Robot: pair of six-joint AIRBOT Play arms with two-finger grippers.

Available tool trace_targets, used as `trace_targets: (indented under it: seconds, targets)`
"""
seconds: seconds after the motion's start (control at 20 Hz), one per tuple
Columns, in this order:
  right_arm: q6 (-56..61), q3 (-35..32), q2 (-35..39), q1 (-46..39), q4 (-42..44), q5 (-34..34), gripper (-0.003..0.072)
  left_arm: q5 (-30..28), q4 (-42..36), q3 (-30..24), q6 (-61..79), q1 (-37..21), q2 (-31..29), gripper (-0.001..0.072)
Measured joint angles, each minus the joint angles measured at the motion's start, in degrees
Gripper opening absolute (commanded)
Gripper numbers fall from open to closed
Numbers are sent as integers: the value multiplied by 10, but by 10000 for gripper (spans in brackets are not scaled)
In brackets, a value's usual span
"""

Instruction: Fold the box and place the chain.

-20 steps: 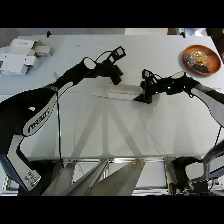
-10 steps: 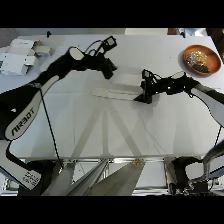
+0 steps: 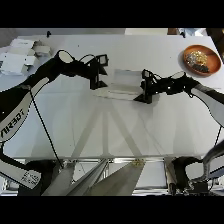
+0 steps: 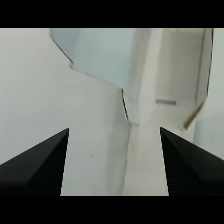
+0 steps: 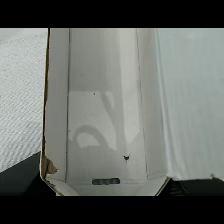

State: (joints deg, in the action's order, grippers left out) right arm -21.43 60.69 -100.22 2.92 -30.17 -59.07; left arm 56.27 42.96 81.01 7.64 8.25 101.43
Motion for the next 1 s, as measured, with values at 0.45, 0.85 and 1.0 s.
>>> trace_targets:
  seconds: [0.45,0.85,1.0]
  targets:
    - [0,0,0,0,0,0,535,-32,40,-35,61,5,3,637]
    - [0,0,0,0,0,0,535,-37,-15,-38,89,10,16,632]
    - [-1,0,0,0,0,0,535,-26,-17,-38,92,16,19,632]
